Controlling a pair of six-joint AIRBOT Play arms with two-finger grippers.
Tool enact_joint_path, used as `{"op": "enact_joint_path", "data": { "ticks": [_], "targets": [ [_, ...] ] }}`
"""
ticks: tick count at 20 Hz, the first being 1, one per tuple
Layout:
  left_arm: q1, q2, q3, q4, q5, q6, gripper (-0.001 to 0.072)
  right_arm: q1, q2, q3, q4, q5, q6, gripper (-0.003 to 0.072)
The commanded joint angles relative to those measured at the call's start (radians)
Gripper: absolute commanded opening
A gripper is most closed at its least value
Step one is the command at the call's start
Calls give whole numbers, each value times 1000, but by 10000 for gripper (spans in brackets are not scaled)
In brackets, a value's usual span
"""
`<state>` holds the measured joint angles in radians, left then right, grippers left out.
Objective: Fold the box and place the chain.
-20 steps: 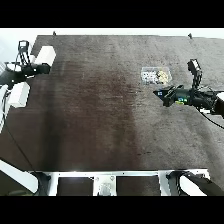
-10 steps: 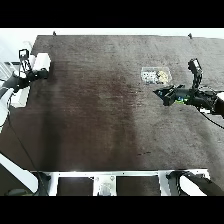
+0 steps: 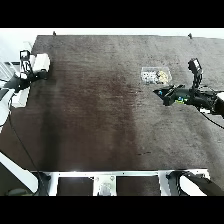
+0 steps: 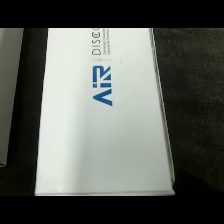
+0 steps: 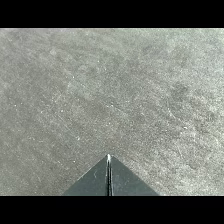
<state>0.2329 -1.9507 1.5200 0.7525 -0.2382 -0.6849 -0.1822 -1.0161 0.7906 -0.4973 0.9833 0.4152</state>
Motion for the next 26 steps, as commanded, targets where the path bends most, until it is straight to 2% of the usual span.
{"op": "enact_joint_path", "data": {
  "ticks": [1,5,6,7,9,11,12,14,16,18,21,22,23,24,26],
  "targets": [
    [0,0,4,0,-33,62,21,0,0,0,0,1,1,10],
    [0,0,4,-3,-45,56,32,0,0,0,0,3,1,9],
    [0,0,4,-16,-51,56,212,0,0,0,0,4,1,9],
    [0,0,4,-47,-51,56,259,0,0,0,0,4,1,9],
    [0,1,4,-84,-51,55,268,0,0,0,0,4,1,9],
    [-1,2,4,-93,-65,55,459,0,0,0,1,4,1,11],
    [-1,3,4,-113,-70,54,521,0,0,0,1,4,6,59],
    [0,4,4,-146,-70,55,562,0,0,0,1,4,23,323],
    [-1,9,4,-147,-76,55,611,0,0,0,0,4,23,345],
    [0,12,9,-146,-85,58,611,0,0,0,0,4,23,346],
    [0,12,14,-136,-90,60,636,0,0,0,0,5,23,388],
    [0,12,23,-134,-95,58,693,0,0,0,0,5,23,435],
    [0,12,32,-124,-99,58,720,0,0,0,0,5,23,478],
    [2,16,37,-105,-102,57,720,0,0,0,0,4,23,507],
    [2,33,41,-66,-108,57,720,0,0,0,0,4,23,508]
  ]
}}
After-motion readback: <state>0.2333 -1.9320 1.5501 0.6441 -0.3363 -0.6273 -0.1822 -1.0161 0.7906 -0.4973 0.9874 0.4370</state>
